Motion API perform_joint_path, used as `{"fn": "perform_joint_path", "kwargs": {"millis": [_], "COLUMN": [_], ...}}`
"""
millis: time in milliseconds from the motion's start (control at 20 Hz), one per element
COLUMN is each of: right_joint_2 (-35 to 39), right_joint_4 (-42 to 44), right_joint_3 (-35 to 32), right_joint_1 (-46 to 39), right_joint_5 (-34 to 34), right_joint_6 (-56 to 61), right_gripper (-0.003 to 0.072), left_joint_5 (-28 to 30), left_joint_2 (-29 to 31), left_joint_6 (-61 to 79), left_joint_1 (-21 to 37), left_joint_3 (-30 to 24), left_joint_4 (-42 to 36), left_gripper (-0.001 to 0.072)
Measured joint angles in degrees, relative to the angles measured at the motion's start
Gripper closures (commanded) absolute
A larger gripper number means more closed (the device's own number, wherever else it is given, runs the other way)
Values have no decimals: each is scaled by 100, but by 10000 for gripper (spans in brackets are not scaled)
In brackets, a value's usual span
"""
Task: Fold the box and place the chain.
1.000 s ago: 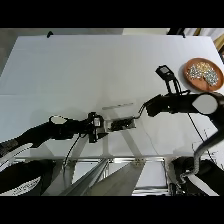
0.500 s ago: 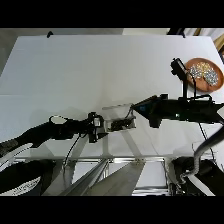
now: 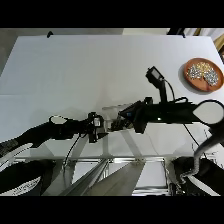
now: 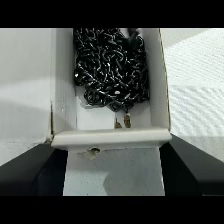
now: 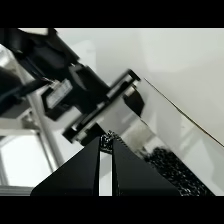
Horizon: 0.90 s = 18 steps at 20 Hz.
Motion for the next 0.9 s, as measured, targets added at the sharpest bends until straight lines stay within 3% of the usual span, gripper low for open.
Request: {"fn": "perform_joint_path", "kwargs": {"millis": [400,450,600,900], "right_joint_2": [-1495,-1600,-1777,-1864], "right_joint_4": [-330,-339,-354,-376], "right_joint_3": [2,2,2,76], "right_joint_1": [415,485,640,704], "right_joint_5": [-92,-98,-201,-398], "right_joint_6": [-55,-57,-57,-7], "right_gripper": [663,652,492,485], "left_joint_5": [0,0,0,0], "left_joint_2": [0,0,0,0], "left_joint_6": [2,2,2,2], "left_joint_1": [0,0,0,0], "left_joint_3": [0,0,0,0], "left_joint_4": [0,0,-2,-2], "left_gripper": [572,572,572,572]}}
